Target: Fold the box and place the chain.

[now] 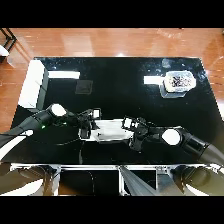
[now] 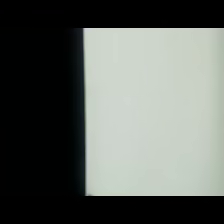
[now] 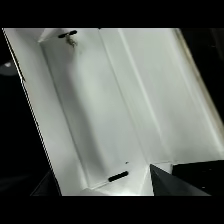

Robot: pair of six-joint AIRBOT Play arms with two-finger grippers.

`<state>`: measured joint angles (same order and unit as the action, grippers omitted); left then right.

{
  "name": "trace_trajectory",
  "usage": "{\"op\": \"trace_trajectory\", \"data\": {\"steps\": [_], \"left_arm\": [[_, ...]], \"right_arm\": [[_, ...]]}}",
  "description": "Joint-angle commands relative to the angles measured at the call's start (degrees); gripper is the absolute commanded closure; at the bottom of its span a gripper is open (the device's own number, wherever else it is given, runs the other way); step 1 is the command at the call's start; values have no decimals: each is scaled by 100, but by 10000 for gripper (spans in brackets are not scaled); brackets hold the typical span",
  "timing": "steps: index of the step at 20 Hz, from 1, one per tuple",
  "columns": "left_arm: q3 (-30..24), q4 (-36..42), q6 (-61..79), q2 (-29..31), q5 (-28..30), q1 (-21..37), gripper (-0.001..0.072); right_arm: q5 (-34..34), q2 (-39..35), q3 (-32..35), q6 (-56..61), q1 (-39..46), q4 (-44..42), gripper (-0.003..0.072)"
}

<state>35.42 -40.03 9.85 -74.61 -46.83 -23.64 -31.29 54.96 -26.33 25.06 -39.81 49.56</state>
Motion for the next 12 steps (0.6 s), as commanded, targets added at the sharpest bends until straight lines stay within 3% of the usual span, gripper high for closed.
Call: {"op": "trace_trajectory", "data": {"steps": [1,5,12], "left_arm": [[-4,2,-26,-4,0,2,684],[-4,2,-26,-4,7,0,684],[-4,0,-26,-4,7,0,684]], "right_arm": [[393,-4,-57,0,-7,111,-18],[365,9,-55,-52,-52,426,-18],[417,59,-57,2,221,146,-17]]}}
